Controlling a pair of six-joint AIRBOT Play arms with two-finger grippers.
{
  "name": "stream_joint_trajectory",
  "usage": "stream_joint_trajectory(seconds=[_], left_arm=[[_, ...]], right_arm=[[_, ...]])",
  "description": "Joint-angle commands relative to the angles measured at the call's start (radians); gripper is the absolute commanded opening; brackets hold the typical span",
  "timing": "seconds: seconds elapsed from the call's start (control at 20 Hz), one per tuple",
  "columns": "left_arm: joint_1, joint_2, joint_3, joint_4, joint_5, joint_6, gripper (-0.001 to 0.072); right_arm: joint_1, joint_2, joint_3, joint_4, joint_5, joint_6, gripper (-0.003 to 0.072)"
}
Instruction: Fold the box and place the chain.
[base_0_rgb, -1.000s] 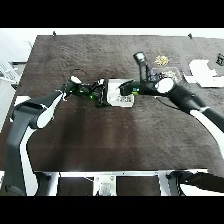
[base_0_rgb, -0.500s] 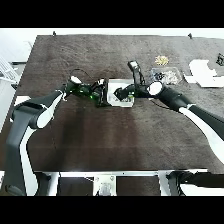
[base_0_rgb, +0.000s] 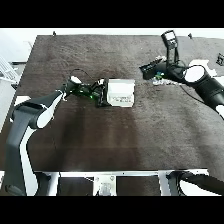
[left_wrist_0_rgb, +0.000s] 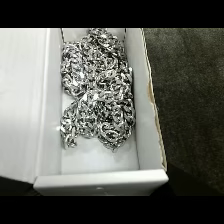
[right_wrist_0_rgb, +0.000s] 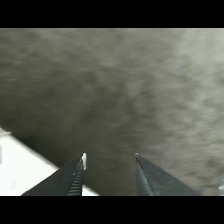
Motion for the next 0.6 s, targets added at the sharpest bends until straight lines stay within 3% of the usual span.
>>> stream_joint_trajectory(seconds=[0.0, 0.1, 0.25, 0.55], left_arm=[[0.001, 0.0, 0.0, 0.0, 0.0, 0.0, 0.0457], [0.001, 0.0, 0.0, 0.0, 0.0, 0.0, 0.0458], [0.001, 0.0, 0.0, 0.0, 0.0, 0.0, 0.0458], [0.001, 0.0, 0.0, 0.0, 0.0, 0.0, 0.0458]], right_arm=[[-0.097, -0.072, 0.072, 0.134, 0.071, -0.261, 0.0296], [-0.119, -0.161, 0.151, 0.23, 0.244, -0.387, 0.0291], [-0.125, -0.29, 0.256, 0.251, 0.458, -0.431, 0.0225], [-0.116, -0.439, 0.345, 0.264, 0.528, -0.486, 0.0213]])
